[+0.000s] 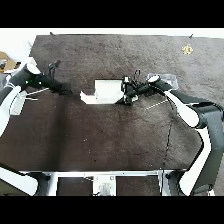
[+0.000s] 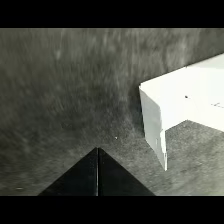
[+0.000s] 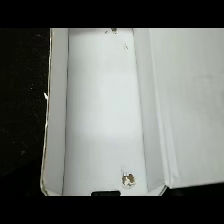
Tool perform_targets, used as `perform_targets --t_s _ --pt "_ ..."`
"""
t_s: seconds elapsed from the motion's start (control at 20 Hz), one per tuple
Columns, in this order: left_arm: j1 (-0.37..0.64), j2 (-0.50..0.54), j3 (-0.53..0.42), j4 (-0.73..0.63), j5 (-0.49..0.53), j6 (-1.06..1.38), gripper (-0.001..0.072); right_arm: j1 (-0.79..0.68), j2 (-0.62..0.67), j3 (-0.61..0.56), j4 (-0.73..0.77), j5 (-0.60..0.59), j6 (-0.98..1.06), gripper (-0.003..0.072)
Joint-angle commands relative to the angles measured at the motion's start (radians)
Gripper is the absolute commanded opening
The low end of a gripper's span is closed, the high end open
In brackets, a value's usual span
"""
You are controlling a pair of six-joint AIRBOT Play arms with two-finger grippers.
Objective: Fold the box and place the chain.
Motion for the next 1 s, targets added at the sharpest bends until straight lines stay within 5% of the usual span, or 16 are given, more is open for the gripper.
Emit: perform_targets --t_s 0.0,0.25,0.95 --pt "0.005 0.000 -0.106 -0.123 0.064 0.027 0.0010 0.000 0.000 0.001 0.001 0.000 0.000 0.0378" --pt "0.005 -0.056 -0.132 -0.298 0.059 0.140 0.0009 0.000 0.000 0.001 0.000 0.000 0.000 0.0378" --pt "-0.053 -0.108 -0.081 -0.471 -0.035 0.264 0.0013 0.000 0.000 0.001 0.000 0.000 0.000 0.0377"
